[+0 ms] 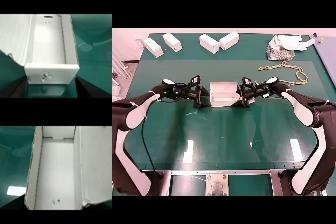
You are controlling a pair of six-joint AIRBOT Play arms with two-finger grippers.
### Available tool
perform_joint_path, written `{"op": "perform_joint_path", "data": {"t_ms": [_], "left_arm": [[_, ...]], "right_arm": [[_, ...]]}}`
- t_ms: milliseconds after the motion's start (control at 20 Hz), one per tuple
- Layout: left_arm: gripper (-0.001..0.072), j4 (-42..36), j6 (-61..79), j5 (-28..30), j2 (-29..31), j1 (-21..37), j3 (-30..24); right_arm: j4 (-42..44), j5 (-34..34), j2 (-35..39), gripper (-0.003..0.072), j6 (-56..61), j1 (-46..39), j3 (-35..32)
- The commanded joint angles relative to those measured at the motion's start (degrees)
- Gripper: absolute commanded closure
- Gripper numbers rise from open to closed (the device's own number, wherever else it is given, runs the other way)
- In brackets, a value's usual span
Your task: Fold the box and place the chain.
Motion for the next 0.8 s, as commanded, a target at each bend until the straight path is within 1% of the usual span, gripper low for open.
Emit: {"op": "perform_joint_path", "data": {"t_ms": [0, 100, 300, 450, 750], "left_arm": [[-0.0011, -0.39, 1.01, 0.00, 0.02, -0.85, 0.07], [-0.0011, -0.39, 1.57, 1.97, 0.00, -1.46, 0.07], [-0.0011, -0.39, 1.53, 2.43, 0.00, -2.01, 0.07], [-0.0011, 0.11, 0.76, 4.59, 0.00, -3.15, 0.07], [-0.0011, 0.63, -3.48, 5.95, 0.00, -3.23, 0.07]], "right_arm": [[0.00, 0.04, 0.00, 0.0110, 0.00, -0.02, 0.04], [0.00, 0.02, 0.00, 0.0110, 0.00, -0.02, 0.04], [0.00, 0.02, 0.00, 0.0110, 0.00, -0.02, 0.04], [0.00, 0.02, 0.00, 0.0109, 0.00, -0.02, 0.04], [0.00, 0.02, 0.00, 0.0109, 0.00, -0.02, 0.04]]}}
